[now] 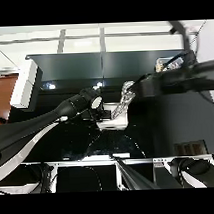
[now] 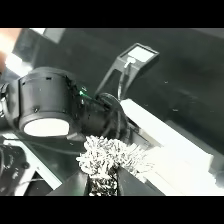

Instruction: Fold the box and place the chain.

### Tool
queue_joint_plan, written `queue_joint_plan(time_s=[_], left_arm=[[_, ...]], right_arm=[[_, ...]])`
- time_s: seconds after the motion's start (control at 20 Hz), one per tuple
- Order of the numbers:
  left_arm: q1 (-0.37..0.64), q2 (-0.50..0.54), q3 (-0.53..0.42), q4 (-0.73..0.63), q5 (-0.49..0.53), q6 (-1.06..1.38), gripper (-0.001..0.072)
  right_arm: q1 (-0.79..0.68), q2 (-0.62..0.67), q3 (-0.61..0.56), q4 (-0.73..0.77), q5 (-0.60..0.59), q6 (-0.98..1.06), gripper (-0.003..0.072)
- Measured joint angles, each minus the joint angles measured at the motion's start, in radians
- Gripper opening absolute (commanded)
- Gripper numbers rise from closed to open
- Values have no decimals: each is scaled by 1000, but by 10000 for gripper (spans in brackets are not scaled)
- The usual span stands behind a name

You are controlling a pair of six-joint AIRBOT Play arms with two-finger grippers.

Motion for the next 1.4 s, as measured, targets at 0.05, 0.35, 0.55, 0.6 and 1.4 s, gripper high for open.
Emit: queue_joint_plan(time_s=[0.05, 0.35, 0.55, 0.6, 1.4], left_arm=[[0, 0, 0, 0, 0, 0, 28], [0, 0, 0, 0, 1, 0, 27], [0, 0, 0, 0, 1, 0, 27], [0, 0, 0, 0, 2, 0, 28], [-2, 0, 16, -19, 51, -53, 205]], right_arm=[[14, -9, -30, 5, -30, 3, 10], [48, -46, -225, 13, -122, 24, 11], [58, -55, -337, 14, -183, 47, 11], [66, -55, -354, 17, -203, 53, 12], [-157, -8, -380, -222, -130, 39, 351]])
